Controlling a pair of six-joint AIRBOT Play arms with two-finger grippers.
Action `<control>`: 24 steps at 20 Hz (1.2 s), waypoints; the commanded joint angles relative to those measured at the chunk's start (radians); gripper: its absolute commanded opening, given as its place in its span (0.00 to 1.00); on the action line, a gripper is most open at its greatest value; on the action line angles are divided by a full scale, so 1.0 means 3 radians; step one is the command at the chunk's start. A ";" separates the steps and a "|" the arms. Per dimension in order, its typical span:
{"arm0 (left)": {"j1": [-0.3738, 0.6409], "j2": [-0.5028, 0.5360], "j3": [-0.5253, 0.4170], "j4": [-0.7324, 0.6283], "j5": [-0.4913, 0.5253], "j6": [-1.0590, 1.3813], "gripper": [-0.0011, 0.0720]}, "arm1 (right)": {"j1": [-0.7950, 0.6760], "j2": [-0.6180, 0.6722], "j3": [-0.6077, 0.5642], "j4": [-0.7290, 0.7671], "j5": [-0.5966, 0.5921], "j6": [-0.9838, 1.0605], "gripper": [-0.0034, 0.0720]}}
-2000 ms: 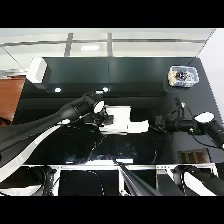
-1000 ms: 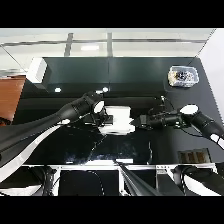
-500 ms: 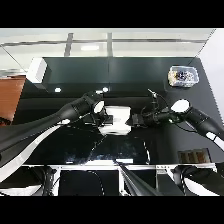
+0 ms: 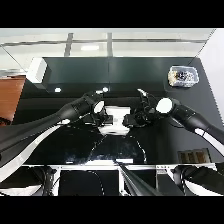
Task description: Fold the box and place the chain.
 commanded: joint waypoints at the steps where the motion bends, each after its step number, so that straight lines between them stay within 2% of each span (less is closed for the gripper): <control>1: 0.0004 0.0000 0.0000 0.0001 0.0013 0.0000 0.06 | 0.0216 -0.0112 0.0187 -0.0628 0.0042 0.0615 0.63; 6: 0.0004 0.0000 0.0000 0.0001 0.0011 0.0000 0.06 | 0.0375 -0.0326 0.0356 -0.0829 0.0186 0.0974 0.63; 14: 0.0004 0.0000 0.0000 0.0001 0.0008 0.0000 0.05 | 0.0482 -0.0530 0.0744 -0.1507 0.0759 0.1826 0.59; 20: 0.0004 0.0000 0.0000 0.0001 -0.0001 0.0000 0.05 | 0.0752 -0.0682 0.0975 -0.1994 0.0813 0.2383 0.59; 21: 0.0004 0.0000 0.0000 0.0001 -0.0001 0.0000 0.06 | 0.0750 -0.0701 0.0977 -0.1993 0.0819 0.2422 0.45; 22: 0.0004 0.0000 0.0000 0.0001 -0.0003 0.0000 0.05 | 0.0754 -0.0725 0.0977 -0.1958 0.0818 0.2422 0.37; 24: 0.0004 0.0000 0.0000 0.0001 -0.0004 0.0000 0.05 | 0.0777 -0.0759 0.0975 -0.1905 0.0842 0.2420 0.37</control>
